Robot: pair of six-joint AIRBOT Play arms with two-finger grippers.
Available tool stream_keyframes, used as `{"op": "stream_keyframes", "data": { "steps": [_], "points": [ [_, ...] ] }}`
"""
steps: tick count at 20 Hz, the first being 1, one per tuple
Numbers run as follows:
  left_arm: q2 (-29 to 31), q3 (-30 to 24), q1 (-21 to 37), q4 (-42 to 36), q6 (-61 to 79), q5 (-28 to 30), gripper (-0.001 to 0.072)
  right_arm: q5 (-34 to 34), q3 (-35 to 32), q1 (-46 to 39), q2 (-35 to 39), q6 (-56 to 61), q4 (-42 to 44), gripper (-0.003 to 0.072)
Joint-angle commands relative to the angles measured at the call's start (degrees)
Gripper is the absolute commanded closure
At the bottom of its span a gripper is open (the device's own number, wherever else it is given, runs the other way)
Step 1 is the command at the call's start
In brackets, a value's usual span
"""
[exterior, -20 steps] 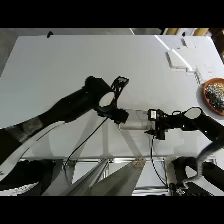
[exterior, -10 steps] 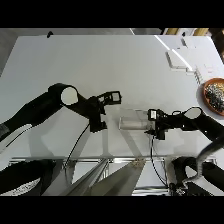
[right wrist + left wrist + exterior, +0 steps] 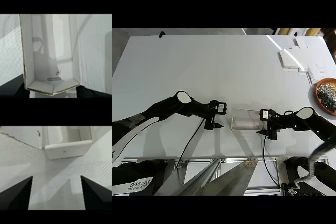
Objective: Fold the box and place the chain.
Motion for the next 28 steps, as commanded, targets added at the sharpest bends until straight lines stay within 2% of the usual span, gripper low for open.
{"op": "stream_keyframes", "data": {
  "steps": [1,8,15,25,26,28],
  "points": [
    [-2.78,-0.33,-1.11,-3.96,7.3,0.63,0.0012,0.0,0.0,0.0,0.04,0.0,0.02,0.0389],
    [-2.8,-0.33,-4.42,-10.16,6.88,0.7,0.0009,0.0,0.0,0.0,0.04,0.0,0.02,0.0389],
    [-3.82,-0.33,-5.84,-10.51,4.28,0.81,0.0008,0.0,0.0,0.0,0.04,0.0,0.02,0.0389],
    [-5.35,-0.22,-7.21,-12.87,3.15,3.85,0.0019,0.0,0.0,0.0,0.04,0.0,0.02,0.0389],
    [-5.35,-0.22,-7.28,-12.85,3.17,3.85,0.0039,0.0,0.0,0.0,0.04,0.0,0.02,0.0389],
    [-5.35,-0.22,-7.63,-12.68,3.19,3.8,0.0289,0.0,0.0,0.0,0.04,0.0,0.02,0.0389]
  ]
}}
